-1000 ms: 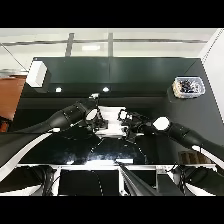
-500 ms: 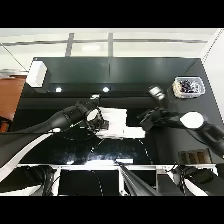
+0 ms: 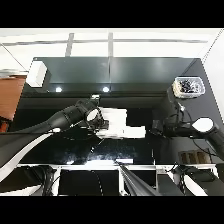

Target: Fold the box and place the chain.

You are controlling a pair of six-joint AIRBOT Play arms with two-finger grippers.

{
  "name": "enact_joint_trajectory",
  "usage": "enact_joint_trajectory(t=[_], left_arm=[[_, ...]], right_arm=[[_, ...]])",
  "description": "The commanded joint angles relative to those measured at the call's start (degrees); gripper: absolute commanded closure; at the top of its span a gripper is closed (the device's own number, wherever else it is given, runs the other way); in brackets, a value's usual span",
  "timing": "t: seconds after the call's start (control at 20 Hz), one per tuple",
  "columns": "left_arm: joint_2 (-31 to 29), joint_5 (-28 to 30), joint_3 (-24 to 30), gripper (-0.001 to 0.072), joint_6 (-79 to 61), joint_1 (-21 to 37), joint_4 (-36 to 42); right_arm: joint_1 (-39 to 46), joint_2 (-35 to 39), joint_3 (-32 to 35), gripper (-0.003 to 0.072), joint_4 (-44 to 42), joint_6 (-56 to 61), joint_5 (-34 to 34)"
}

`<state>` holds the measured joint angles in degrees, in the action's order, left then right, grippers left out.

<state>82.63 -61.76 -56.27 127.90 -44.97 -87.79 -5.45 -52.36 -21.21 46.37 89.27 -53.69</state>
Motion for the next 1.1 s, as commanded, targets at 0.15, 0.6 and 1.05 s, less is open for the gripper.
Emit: enact_joint_trajectory(t=[0.15,0.6,1.05], left_arm=[[0.0,-0.04,-0.04,0.0685,0.04,0.0,-0.02],[0.0,-0.5,-0.04,0.0685,0.02,0.0,-0.02],[0.0,-1.53,-0.04,0.0684,0.0,0.0,-0.2]], right_arm=[[-9.2,-13.07,1.57,0.0665,-20.41,-9.44,5.97],[-9.55,-13.14,-9.6,0.0008,-17.77,-15.61,-3.56],[-15.39,-13.16,-13.2,0.0231,-13.33,-7.58,0.61]])
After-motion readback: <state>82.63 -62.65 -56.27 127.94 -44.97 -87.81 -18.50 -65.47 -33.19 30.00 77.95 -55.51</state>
